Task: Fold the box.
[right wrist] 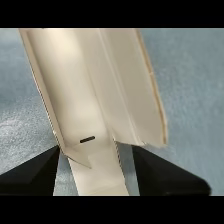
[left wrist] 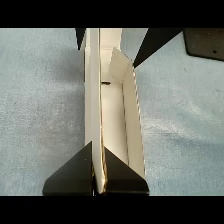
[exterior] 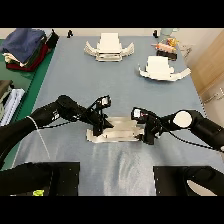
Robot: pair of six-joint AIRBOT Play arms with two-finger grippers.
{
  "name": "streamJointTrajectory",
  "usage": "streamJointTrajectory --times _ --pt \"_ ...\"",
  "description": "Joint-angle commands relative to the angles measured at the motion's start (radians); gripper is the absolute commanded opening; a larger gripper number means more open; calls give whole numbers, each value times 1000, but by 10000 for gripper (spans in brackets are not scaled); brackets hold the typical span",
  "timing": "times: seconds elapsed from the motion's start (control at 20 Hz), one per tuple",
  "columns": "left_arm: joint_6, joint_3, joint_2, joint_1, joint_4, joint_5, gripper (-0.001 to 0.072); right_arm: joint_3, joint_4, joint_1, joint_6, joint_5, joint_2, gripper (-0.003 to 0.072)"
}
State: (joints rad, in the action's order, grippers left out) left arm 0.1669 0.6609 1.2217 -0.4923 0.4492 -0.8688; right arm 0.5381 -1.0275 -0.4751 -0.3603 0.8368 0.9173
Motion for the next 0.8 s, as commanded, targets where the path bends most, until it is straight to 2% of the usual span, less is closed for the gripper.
streamJointTrajectory --times 0.0,0.15,0.3,0.5,0.65,0.75 --pt "0 0 0 -1 0 2 15 1 154 39 248 23 70 720" --pt "0 0 0 -1 0 2 15 0 164 39 234 21 107 720" --pt "0 0 0 -1 0 2 14 1 139 39 135 24 97 720" --pt "0 0 0 -1 0 2 15 0 127 39 125 54 97 720" --pt "0 0 0 -1 0 2 15 1 138 40 145 60 121 720" --pt "0 0 0 -1 0 2 14 1 177 54 238 72 141 720"
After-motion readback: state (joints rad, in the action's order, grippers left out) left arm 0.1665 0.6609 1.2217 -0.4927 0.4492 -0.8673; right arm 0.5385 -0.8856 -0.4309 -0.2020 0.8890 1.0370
